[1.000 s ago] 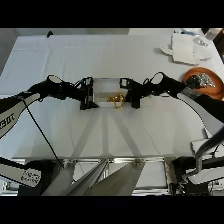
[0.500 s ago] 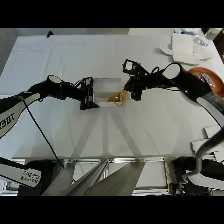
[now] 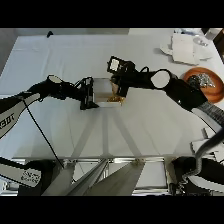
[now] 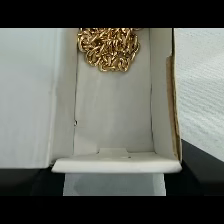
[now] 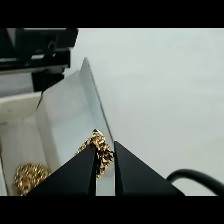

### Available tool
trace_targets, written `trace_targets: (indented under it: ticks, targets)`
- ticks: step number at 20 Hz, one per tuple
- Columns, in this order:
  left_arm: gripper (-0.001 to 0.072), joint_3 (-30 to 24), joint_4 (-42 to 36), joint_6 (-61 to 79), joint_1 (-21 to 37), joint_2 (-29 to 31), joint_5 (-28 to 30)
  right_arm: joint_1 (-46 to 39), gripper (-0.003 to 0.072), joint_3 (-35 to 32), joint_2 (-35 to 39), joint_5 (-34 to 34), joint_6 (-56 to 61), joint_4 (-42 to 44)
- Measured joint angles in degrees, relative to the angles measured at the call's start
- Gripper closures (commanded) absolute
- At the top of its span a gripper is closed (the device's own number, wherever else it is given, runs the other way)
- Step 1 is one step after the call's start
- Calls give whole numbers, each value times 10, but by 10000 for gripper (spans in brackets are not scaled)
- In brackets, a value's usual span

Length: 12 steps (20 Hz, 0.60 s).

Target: Fold the box and place the chain.

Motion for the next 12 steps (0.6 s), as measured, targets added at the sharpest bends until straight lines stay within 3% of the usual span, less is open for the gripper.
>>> trace_targets:
  ticks: [5, 9, 11, 12]
  targets:
    - [316, 0, 0, 0, 0, 0, 0, 17, 676, 0, -15, -30, 50, 8]
    - [316, 0, 0, 0, 0, 0, 0, 21, 650, 0, -39, 3, 77, 7]
    - [316, 0, 0, 0, 0, 0, 0, 21, 366, 0, -46, 20, 84, 7]
    - [316, 0, 0, 0, 0, 0, 0, 21, 301, 0, -47, 27, 86, 6]
